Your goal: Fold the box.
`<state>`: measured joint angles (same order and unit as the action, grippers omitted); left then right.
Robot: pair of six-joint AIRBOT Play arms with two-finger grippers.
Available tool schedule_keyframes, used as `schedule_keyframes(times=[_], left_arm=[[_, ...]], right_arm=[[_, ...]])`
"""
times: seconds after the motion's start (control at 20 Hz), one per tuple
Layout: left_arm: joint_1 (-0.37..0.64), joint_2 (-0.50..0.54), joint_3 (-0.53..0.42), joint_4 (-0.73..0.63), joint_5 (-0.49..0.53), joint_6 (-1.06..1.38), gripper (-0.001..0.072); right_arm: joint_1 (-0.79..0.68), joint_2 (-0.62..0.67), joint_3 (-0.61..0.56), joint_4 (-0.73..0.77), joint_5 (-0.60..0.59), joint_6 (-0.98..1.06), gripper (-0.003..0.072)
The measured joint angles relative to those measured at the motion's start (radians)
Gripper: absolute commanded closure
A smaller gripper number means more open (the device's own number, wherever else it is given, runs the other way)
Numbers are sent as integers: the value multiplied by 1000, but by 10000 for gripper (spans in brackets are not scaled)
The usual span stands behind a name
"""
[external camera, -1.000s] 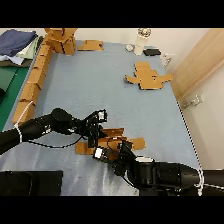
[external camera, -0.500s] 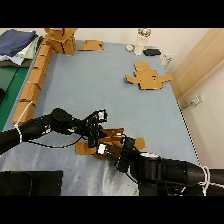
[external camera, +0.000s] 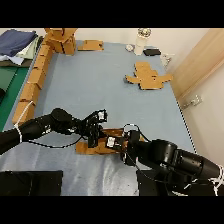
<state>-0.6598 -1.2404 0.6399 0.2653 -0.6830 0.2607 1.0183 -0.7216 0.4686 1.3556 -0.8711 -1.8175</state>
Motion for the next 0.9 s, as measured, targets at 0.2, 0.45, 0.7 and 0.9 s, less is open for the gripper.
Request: schedule_keyframes(times=[0.2,0.45,0.7,0.9], left_arm=[[0,0,0,0,0,0,697],[0,0,0,0,0,0,697],[0,0,0,0,0,0,697],[0,0,0,0,0,0,697]], right_arm=[[-113,24,0,106,4,-163,-22],[-233,26,0,257,5,-397,-23],[-417,-12,0,531,3,-747,-23],[-486,-51,0,649,0,-898,-23]])
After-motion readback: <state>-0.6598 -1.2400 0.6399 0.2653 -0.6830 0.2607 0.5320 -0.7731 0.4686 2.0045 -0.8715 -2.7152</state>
